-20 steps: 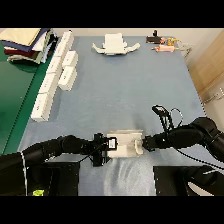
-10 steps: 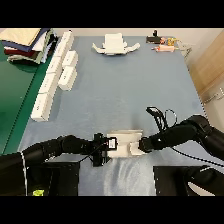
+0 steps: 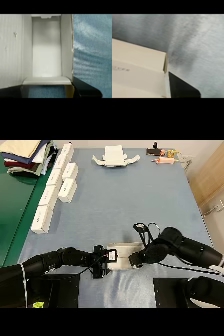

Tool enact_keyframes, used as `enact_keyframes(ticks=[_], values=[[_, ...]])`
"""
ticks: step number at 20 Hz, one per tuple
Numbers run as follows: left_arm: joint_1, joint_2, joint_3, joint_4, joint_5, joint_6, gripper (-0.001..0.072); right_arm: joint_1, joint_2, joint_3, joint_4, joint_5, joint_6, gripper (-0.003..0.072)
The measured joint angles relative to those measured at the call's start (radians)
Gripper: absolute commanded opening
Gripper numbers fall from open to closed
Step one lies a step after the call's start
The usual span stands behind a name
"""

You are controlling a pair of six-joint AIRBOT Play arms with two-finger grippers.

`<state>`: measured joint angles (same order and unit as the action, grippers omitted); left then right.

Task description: Fold the box.

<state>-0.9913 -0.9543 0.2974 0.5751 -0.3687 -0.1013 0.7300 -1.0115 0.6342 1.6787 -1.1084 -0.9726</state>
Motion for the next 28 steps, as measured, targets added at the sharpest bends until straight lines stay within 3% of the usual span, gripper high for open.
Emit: enact_keyframes(ticks=[4, 7, 8, 11, 12, 13, 14, 16, 18, 19, 25, 28], values=[[0.0, 0.0, 0.0, 0.0, 0.0, 0.0, 0.0457, 0.091, -0.092, 0.062, -0.122, -0.037, 0.153, 0.0332], [0.0, 0.0, 0.0, 0.0, 0.0, -0.002, 0.0457, 0.113, -0.122, 0.078, -0.162, -0.054, 0.21, 0.0051], [0.0, 0.0, 0.0, -0.003, 0.0, -0.006, 0.0457, 0.118, -0.127, 0.082, -0.169, -0.053, 0.223, 0.0006], [0.0, 0.0, -0.001, -0.003, 0.0, -0.005, 0.0457, 0.124, -0.135, 0.086, -0.183, -0.056, 0.233, 0.0006], [0.0, 0.0, -0.001, -0.003, 0.0, -0.003, 0.0457, 0.125, -0.137, 0.087, -0.184, -0.057, 0.235, 0.0068], [0.0, 0.0, -0.001, 0.0, 0.0, 0.001, 0.0457, 0.126, -0.138, 0.088, -0.188, -0.059, 0.23, 0.0249], [0.0, 0.0, 0.0, 0.004, 0.0, 0.005, 0.0457, 0.129, -0.14, 0.087, -0.187, -0.062, 0.227, 0.0352], [0.0, 0.0, 0.0, 0.003, 0.0, 0.004, 0.0457, 0.128, -0.14, 0.089, -0.177, -0.06, 0.218, 0.0388], [0.0, 0.0, 0.0, 0.003, 0.0, 0.004, 0.0457, 0.128, -0.14, 0.09, -0.155, -0.064, 0.202, 0.064], [0.0, 0.0, 0.0, 0.003, 0.0, 0.003, 0.0457, 0.128, -0.14, 0.092, -0.146, -0.075, 0.194, 0.0665], [0.0, 0.0, 0.0, 0.0, 0.0, 0.001, 0.0457, 0.124, -0.097, 0.151, -0.15, -0.175, 0.179, 0.0642], [0.0, 0.0, 0.0, 0.0, 0.0, 0.001, 0.0457, 0.123, -0.043, 0.195, -0.184, -0.231, 0.178, 0.0319]])
